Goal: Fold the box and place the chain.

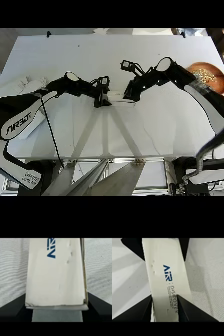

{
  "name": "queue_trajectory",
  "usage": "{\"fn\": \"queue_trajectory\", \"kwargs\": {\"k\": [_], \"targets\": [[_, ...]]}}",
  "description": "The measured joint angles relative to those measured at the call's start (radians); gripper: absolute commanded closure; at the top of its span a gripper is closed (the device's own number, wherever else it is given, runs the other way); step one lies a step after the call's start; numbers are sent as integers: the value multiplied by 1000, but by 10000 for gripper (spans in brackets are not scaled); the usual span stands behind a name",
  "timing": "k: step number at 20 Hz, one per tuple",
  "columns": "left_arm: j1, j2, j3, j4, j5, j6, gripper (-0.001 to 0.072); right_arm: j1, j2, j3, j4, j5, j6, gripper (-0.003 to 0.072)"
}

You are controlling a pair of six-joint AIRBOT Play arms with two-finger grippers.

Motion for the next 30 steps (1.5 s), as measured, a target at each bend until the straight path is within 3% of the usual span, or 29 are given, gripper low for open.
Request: {"fn": "queue_trajectory", "kwargs": {"k": [3,6,7,9,17,19,23,24,25,26,27,30], "targets": [[0,0,0,0,0,0,209,18,0,1,-35,-18,1,461],[0,0,0,0,0,0,209,33,0,1,-63,-22,2,458],[0,0,0,0,0,0,209,37,0,0,-71,-16,2,443],[0,0,0,0,0,1,209,42,-1,0,-77,-2,5,271],[0,0,0,2,-3,4,209,48,4,0,-85,37,10,264],[-1,0,0,5,-10,7,209,49,20,-2,-95,56,12,226],[0,0,0,1,0,1,209,49,79,0,-83,51,26,228],[0,0,0,1,0,1,209,49,92,0,-77,48,38,251],[0,0,0,1,0,1,209,49,104,0,-75,41,51,378],[0,0,0,1,0,1,209,49,114,0,-65,30,79,555],[0,0,0,1,0,1,209,49,118,0,-58,25,108,634],[0,0,0,1,0,1,209,49,118,0,-11,13,216,673]]}}
